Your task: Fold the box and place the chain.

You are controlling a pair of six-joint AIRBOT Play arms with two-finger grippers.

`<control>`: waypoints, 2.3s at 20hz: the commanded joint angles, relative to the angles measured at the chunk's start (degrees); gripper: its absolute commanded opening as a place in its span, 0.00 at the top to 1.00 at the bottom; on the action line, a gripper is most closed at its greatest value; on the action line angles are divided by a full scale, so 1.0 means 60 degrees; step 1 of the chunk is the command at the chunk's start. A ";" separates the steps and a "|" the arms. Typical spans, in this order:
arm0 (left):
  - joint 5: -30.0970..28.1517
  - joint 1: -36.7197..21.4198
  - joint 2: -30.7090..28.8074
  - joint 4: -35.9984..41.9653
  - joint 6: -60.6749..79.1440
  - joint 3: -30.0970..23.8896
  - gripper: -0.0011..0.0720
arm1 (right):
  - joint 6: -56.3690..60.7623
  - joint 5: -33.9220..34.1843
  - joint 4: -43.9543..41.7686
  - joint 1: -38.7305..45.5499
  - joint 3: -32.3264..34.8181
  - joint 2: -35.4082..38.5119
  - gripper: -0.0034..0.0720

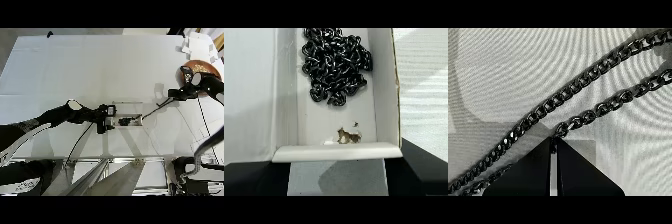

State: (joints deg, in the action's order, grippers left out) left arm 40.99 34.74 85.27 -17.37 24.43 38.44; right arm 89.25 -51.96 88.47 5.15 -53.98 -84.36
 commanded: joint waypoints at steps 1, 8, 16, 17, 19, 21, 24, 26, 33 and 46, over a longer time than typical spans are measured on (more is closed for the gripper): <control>0.0000 -0.0004 -0.0007 -0.0004 0.0000 0.0007 0.62 | -0.0426 -0.0178 -0.0022 -0.0015 0.0004 0.0579 0.94; 0.0011 -0.0004 -0.0007 -0.0004 0.0000 0.0007 0.62 | -0.1610 -0.1020 -0.0809 -0.0277 0.0000 0.4065 0.94; 0.0004 -0.0004 -0.0007 -0.0004 0.0000 0.0007 0.62 | -0.2951 -0.2477 -0.3708 -0.1126 0.0000 0.7555 0.94; 0.0000 -0.0004 -0.0007 -0.0004 0.0000 0.0007 0.62 | -0.2976 -0.2677 -0.4175 -0.1202 0.0000 0.7788 0.94; 0.0000 -0.0004 -0.0007 -0.0004 0.0000 0.0007 0.62 | -0.3096 -0.2962 -0.5060 -0.1330 0.0000 0.8127 0.94; 0.0000 -0.0004 -0.0007 -0.0004 0.0000 0.0007 0.62 | -0.3377 -0.3282 -0.6215 -0.1341 0.0000 0.8335 0.94; 0.0000 -0.0004 -0.0007 -0.0004 0.0000 0.0007 0.62 | -0.3719 -0.3548 -0.7650 -0.1344 0.0000 0.8510 0.94; 0.0004 -0.0004 -0.0007 -0.0004 0.0000 0.0007 0.62 | -0.3803 -0.3555 -0.8349 -0.1344 0.0000 0.8510 0.94; 0.0004 -0.0004 -0.0007 -0.0004 0.0000 0.0007 0.62 | -0.4564 -0.3381 -1.0863 -0.1344 0.0000 0.8502 0.94; 0.0000 -0.0004 -0.0007 -0.0004 0.0000 0.0007 0.62 | -0.5227 -0.2692 -0.9439 -0.3038 0.0004 0.6524 0.94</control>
State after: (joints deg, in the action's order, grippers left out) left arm 41.01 34.74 85.27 -17.37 24.40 38.44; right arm 58.24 -69.30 25.91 -7.73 -53.91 -41.28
